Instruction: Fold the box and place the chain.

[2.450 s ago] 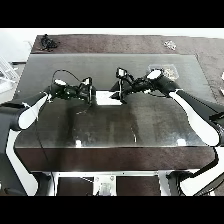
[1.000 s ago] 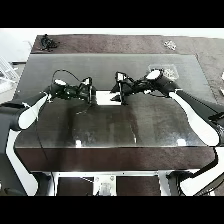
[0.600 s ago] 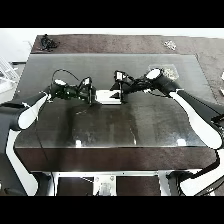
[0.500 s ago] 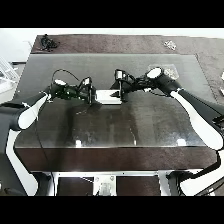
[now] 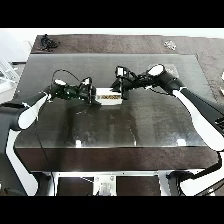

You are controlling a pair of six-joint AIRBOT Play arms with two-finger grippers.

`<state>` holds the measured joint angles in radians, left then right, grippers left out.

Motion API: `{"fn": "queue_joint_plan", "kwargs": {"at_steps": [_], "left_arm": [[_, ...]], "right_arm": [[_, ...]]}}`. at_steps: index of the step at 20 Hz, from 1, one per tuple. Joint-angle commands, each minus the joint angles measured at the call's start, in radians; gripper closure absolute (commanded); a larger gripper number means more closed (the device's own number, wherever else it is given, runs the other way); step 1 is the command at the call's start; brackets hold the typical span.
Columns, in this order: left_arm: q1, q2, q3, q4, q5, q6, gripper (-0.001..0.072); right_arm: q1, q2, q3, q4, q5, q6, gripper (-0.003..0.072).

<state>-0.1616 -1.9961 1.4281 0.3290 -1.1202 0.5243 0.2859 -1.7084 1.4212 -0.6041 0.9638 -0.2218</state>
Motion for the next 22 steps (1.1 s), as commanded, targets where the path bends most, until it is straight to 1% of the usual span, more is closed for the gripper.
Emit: {"fn": "queue_joint_plan", "kwargs": {"at_steps": [1,7,12,15,18,19,22], "left_arm": [[0.0,0.001,0.0,0.0,0.002,0.0,0.0293],[0.0,0.001,0.0,0.0,0.002,0.0,0.0293],[0.0,0.001,0.0,0.0,0.002,0.0,0.0293],[0.0,0.001,0.0,0.0,0.002,0.0,0.0293],[0.0,0.001,0.0,0.0,0.002,0.0,0.0293],[0.0,0.001,0.0,0.0,0.002,0.0,0.0293],[0.0,0.001,0.0,0.0,0.002,0.0,0.0293]], "right_arm": [[0.0,0.0,0.001,0.001,0.021,0.003,0.0567],[0.0,0.0,-0.044,0.001,0.024,0.0,0.0566],[0.0,-0.003,-0.048,0.002,-0.021,0.0,0.0565],[0.0,-0.003,-0.048,0.002,-0.021,0.0,0.0565],[0.002,-0.003,-0.05,0.009,0.027,0.004,0.0567],[0.002,-0.003,-0.058,0.027,0.043,0.004,0.058],[0.002,-0.014,-0.093,0.04,0.042,0.003,0.0584]]}}
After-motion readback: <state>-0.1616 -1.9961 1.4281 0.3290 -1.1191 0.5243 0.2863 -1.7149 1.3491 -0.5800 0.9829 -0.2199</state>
